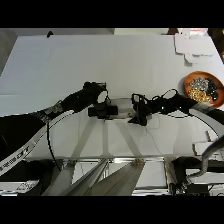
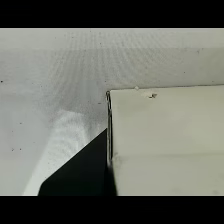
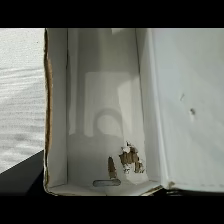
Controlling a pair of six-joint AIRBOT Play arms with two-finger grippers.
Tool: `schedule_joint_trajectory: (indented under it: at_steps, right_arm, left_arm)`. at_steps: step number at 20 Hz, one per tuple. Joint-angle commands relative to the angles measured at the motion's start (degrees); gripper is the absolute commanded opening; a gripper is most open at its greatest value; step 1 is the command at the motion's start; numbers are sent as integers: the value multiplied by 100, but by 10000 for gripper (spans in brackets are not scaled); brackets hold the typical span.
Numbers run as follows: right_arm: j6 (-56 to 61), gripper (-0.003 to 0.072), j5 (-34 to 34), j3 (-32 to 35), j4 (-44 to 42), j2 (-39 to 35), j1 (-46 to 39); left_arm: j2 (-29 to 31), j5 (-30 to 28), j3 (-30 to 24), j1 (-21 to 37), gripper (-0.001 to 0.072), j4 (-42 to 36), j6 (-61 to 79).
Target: Fold the box and place the chain.
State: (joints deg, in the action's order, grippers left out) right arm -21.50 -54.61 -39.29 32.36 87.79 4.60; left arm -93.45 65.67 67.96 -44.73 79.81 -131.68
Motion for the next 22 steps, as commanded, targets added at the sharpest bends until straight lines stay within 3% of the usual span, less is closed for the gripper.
schedule_joint_trajectory:
  at_steps: [1, 3, 5, 8, 11, 17, 22]
  right_arm:
    - [0, 459, -2, -7, 0, -4, -2]
    - [0, 459, -2, -7, 0, -4, -2]
    - [0, 459, -2, -7, 0, -4, -2]
    - [0, 459, -2, -7, 0, -4, -2]
    - [2, 459, -2, -7, 0, -4, -2]
    - [0, 459, -2, -7, 0, -4, -2]
    - [0, 459, -2, -7, 0, -4, -2]
  left_arm:
    - [-4, -24, 2, 0, 8, -55, 15]
    - [17, -26, 2, 22, 41, -168, 131]
    - [79, -26, 2, 50, 176, -223, 319]
    - [260, -4, 2, 118, 178, -219, 551]
    - [553, 59, 2, 232, 295, -214, 999]
    - [1189, 354, 2, 732, 295, -549, 1733]
    - [1735, 595, -90, 1110, 294, -826, 3342]
